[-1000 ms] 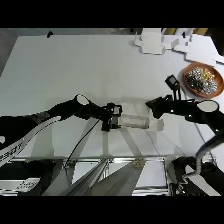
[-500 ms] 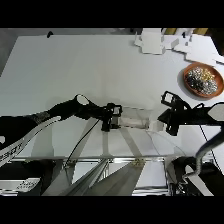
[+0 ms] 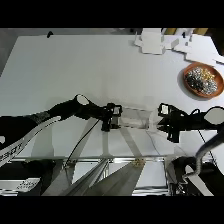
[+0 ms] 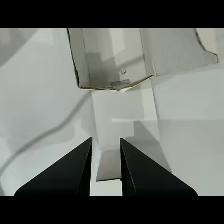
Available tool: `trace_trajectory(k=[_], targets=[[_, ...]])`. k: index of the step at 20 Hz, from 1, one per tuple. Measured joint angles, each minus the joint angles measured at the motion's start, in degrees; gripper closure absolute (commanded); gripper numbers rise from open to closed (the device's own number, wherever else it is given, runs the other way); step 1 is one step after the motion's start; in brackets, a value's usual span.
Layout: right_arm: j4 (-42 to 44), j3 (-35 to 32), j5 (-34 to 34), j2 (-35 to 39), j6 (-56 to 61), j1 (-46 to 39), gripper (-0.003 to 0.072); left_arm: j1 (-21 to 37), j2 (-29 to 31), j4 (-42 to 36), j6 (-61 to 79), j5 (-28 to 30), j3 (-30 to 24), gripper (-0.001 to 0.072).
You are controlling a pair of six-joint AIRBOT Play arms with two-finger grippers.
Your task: Fold the box and place the chain.
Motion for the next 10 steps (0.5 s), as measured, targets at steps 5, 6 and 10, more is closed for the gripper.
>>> trace_trajectory(k=[5,6,10], targets=[[3.9,-0.5,-2.7,-3.1,-4.7,1.9,0.0484,0.0,0.0,0.0,0.0,0.0,0.0,0.0573],[4.1,-0.5,-3.8,-3.7,-5.4,2.8,0.0497,0.0,0.0,0.0,0.0,0.0,0.0,0.0573],[3.7,-0.7,-7.1,-5.4,-6.9,4.5,0.0521,0.0,0.0,0.0,0.0,0.0,0.0,0.0573]])
